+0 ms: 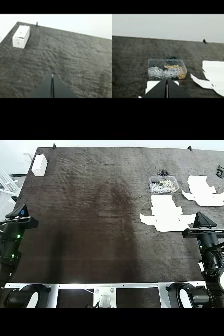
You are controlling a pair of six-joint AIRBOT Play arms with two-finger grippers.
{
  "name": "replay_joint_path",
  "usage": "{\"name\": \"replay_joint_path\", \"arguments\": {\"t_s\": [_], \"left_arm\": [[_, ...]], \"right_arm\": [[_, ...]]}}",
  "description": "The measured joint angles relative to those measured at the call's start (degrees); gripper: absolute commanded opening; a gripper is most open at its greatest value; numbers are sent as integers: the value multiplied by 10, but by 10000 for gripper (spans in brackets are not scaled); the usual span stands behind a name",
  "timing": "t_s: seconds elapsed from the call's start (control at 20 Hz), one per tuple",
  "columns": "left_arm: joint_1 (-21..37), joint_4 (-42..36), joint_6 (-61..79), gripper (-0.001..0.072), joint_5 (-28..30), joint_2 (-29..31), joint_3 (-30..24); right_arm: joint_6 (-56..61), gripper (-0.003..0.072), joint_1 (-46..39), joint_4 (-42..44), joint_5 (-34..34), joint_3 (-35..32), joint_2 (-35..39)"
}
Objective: Fold the box and place the chain.
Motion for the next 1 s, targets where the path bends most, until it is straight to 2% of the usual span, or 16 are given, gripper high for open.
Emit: {"name": "replay_joint_path", "arguments": {"t_s": [0.25, 0.3, 0.35, 0.4, 0.6, 0.7, 0.8, 1.0], "left_arm": [[0, 0, 0, 22, 0, 0, 0], [0, 0, 0, 22, 0, 0, 0], [0, 0, 0, 22, 0, 0, 0], [0, 0, 0, 22, 0, 0, 0], [0, 0, 0, 22, 0, 0, 0], [0, 0, 0, 22, 0, 0, 0], [0, 0, 0, 22, 0, 0, 0], [0, 0, 0, 22, 0, 0, 0]], "right_arm": [[0, 12, 0, 0, 0, -2, 0], [1, 72, 0, 1, 1, -3, 0], [1, 351, 0, 3, 3, -2, 0], [0, 426, 0, 3, 6, 0, 0], [-12, 424, -14, 2, -11, 26, -38], [-21, 370, -37, 2, -15, 58, -92], [-27, 371, -73, 2, -6, 102, -169], [-7, 402, -189, -25, 134, 215, -370]]}}
